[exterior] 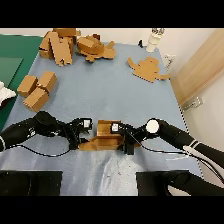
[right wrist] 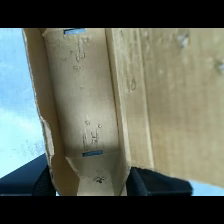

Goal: Fold the box.

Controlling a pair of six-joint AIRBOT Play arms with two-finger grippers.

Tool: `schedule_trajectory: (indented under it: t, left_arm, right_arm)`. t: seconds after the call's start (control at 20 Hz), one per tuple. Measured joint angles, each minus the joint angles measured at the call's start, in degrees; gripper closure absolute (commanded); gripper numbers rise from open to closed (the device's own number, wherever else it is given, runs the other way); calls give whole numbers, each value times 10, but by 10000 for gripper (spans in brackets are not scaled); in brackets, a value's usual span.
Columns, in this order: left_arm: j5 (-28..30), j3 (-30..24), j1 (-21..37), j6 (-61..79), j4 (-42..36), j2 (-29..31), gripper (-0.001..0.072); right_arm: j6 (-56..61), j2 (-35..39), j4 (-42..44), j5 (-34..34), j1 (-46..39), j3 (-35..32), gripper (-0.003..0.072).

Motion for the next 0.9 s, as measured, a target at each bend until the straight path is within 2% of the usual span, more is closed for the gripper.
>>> schedule_trajectory:
  t: [0.35,0.9]
  left_arm:
    - [-10,0,0,-6,-7,0,364]
    - [-18,0,-1,-6,-11,0,364]
  right_arm:
    - [12,-30,-2,-14,-1,2,244]
    - [15,-35,31,-2,-1,4,244]
